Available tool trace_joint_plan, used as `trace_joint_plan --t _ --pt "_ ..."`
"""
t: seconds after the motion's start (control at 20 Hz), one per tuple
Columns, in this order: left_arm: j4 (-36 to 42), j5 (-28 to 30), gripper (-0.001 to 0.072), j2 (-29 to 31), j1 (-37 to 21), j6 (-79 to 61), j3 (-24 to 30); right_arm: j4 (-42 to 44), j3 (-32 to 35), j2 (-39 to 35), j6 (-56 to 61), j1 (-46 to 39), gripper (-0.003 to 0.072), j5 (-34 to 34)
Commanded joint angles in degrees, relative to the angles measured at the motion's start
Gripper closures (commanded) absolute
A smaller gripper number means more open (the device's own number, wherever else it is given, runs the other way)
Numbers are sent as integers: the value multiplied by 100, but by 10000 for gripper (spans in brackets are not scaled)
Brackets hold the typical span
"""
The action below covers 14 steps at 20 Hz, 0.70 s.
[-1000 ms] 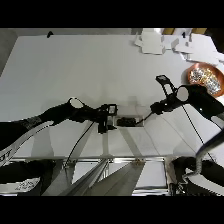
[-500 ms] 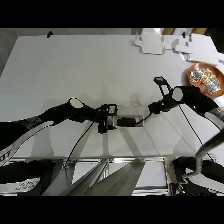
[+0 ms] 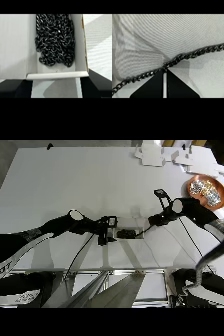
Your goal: Fold the box and place the chain.
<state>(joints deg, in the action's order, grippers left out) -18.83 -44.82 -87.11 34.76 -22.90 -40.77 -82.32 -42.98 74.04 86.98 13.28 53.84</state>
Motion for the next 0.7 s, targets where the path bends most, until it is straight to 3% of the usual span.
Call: trace_joint_plan --t 0.0,0.45,0.65 --pt "-2 0 500 4 -4 -2 0 -24 4 -136 -138 74 675 378" --pt "-2 0 500 4 -2 -2 0 256 2 -2500 -549 750 675 748" --pt "-2 0 500 4 -4 -2 0 1198 2 -3309 -717 887 675 1036"
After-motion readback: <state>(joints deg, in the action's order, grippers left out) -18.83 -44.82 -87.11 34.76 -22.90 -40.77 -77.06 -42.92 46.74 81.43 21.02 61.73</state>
